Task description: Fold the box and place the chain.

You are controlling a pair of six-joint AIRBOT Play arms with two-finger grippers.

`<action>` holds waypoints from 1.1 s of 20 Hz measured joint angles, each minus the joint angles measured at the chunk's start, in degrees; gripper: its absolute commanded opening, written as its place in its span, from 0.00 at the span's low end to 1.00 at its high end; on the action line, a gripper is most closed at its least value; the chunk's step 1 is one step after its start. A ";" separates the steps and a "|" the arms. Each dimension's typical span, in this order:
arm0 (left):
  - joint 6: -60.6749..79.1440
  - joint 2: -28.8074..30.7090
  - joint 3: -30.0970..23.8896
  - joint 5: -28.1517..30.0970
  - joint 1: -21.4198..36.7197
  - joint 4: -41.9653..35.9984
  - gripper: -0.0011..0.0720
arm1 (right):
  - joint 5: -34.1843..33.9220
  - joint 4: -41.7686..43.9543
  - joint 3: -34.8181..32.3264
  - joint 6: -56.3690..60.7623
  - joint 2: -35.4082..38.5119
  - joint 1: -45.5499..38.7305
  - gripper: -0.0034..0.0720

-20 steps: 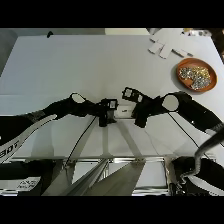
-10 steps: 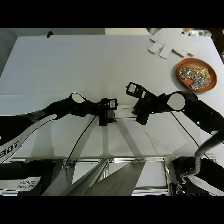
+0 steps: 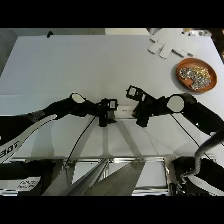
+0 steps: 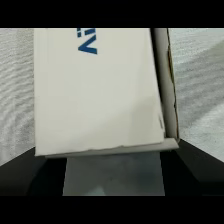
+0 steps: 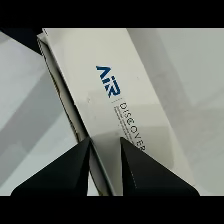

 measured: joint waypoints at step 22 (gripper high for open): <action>-0.09 0.00 -0.02 0.17 -0.02 -0.13 0.39 | -0.39 23.82 -4.15 -15.93 0.42 -3.69 0.06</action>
